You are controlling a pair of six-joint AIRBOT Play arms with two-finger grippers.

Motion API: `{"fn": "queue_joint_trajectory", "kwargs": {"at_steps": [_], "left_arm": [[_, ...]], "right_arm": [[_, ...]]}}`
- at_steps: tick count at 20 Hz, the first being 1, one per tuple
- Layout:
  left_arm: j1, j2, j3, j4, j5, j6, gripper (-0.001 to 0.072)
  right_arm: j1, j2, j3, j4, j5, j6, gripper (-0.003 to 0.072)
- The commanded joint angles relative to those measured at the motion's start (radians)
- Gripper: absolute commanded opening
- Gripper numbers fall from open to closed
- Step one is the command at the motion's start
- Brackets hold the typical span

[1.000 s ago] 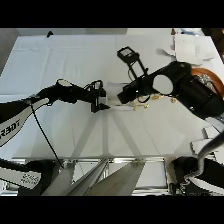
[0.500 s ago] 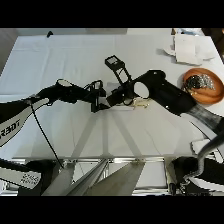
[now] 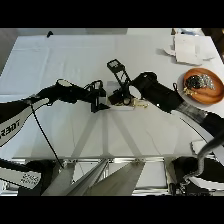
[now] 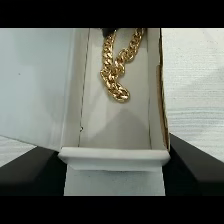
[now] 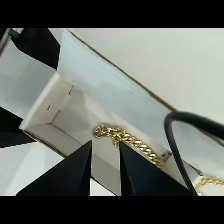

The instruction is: Fold the box and place the chain.

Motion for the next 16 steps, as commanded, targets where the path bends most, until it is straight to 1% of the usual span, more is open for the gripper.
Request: {"fn": "queue_joint_trajectory", "kwargs": {"at_steps": [1, 4, 5, 6, 8, 9, 10, 11, 13, 16], "left_arm": [[0.000, 0.000, 0.001, 0.000, 0.000, 0.000, 0.0368], [0.000, 0.000, 0.001, 0.000, 0.000, 0.000, 0.0368], [0.000, 0.000, 0.001, 0.000, 0.000, 0.000, 0.0368], [0.000, 0.000, 0.001, 0.000, 0.000, 0.000, 0.0368], [0.000, 0.000, 0.001, 0.000, 0.000, 0.000, 0.0368], [0.000, 0.000, 0.001, 0.000, 0.000, 0.000, 0.0368], [0.000, 0.000, 0.001, 0.000, 0.000, 0.000, 0.0368], [0.000, 0.000, 0.001, 0.000, 0.000, 0.000, 0.0368], [0.000, 0.000, 0.001, 0.000, 0.000, 0.000, 0.0368], [0.000, 0.000, 0.001, 0.000, 0.000, 0.000, 0.0368]], "right_arm": [[-0.033, 0.078, 0.001, -0.016, 0.037, 0.000, 0.0197], [-0.112, 0.178, 0.001, -0.044, 0.111, -0.021, 0.0210], [-0.147, 0.202, 0.001, -0.058, 0.134, -0.020, 0.0290], [-0.192, 0.222, 0.001, -0.083, 0.162, -0.010, 0.0322], [-0.298, 0.237, 0.001, -0.121, 0.233, 0.036, 0.0323], [-0.354, 0.237, 0.000, -0.124, 0.273, 0.063, 0.0353], [-0.412, 0.237, -0.004, -0.123, 0.301, 0.101, 0.0403], [-0.468, 0.237, -0.006, -0.124, 0.320, 0.152, 0.0418], [-0.558, 0.236, -0.010, -0.124, 0.333, 0.249, 0.0417], [-0.628, 0.232, -0.010, -0.124, 0.288, 0.340, 0.0418]]}}
